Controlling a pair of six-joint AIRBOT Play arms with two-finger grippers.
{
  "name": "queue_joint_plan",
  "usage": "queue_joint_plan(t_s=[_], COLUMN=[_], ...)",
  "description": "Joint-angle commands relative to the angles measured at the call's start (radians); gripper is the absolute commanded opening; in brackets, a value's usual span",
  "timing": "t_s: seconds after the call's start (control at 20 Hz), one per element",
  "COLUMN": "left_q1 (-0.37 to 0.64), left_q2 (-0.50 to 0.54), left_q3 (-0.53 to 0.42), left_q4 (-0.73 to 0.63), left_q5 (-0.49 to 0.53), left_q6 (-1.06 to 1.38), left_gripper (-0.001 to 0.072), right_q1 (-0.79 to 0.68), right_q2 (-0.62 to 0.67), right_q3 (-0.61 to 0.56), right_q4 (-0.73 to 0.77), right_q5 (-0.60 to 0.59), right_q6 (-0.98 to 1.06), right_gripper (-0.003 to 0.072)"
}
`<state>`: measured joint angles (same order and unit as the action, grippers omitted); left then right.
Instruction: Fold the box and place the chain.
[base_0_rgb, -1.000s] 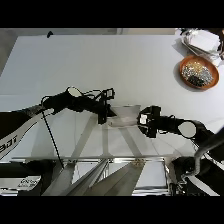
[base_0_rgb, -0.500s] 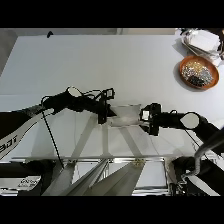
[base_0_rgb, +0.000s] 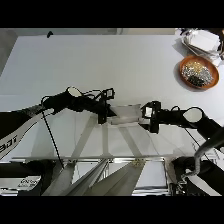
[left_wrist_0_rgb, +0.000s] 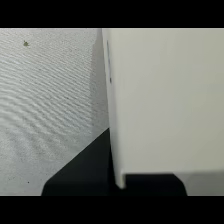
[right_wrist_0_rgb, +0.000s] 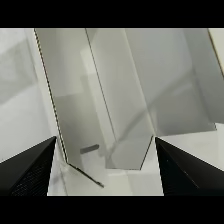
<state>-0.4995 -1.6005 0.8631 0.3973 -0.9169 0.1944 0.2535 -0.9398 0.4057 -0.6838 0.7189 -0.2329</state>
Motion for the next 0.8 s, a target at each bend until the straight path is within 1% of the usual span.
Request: queue_joint_plan(t_s=[0.0, 0.1, 0.35, 0.55, 0.75], left_q1=[-0.001, -0.001, -0.001, -0.001, -0.001], left_q2=[0.0, 0.0, 0.0, 0.0, 0.0], left_q3=[0.0, 0.0, 0.0, 0.0, 0.0], left_q4=[0.0, 0.0, 0.0, 0.0, 0.0], left_q5=[0.0, 0.0, 0.0, 0.0, 0.001], left_q6=[0.0, 0.0, 0.0, 0.0, 0.0], left_gripper=[0.0013, 0.0013, 0.0013, 0.0013, 0.0013], right_q1=[-0.015, -0.051, -0.107, -0.106, -0.106], right_q2=[-0.046, -0.071, -0.085, -0.14, -0.17], right_q3=[0.013, 0.037, 0.069, 0.083, 0.095], right_q4=[0.043, 0.041, 0.041, 0.068, 0.094], right_q5=[0.02, 0.069, 0.109, 0.135, 0.132], right_q6=[-0.042, -0.041, -0.043, -0.111, -0.132], right_gripper=[0.0693, 0.0693, 0.0693, 0.0693, 0.0692])
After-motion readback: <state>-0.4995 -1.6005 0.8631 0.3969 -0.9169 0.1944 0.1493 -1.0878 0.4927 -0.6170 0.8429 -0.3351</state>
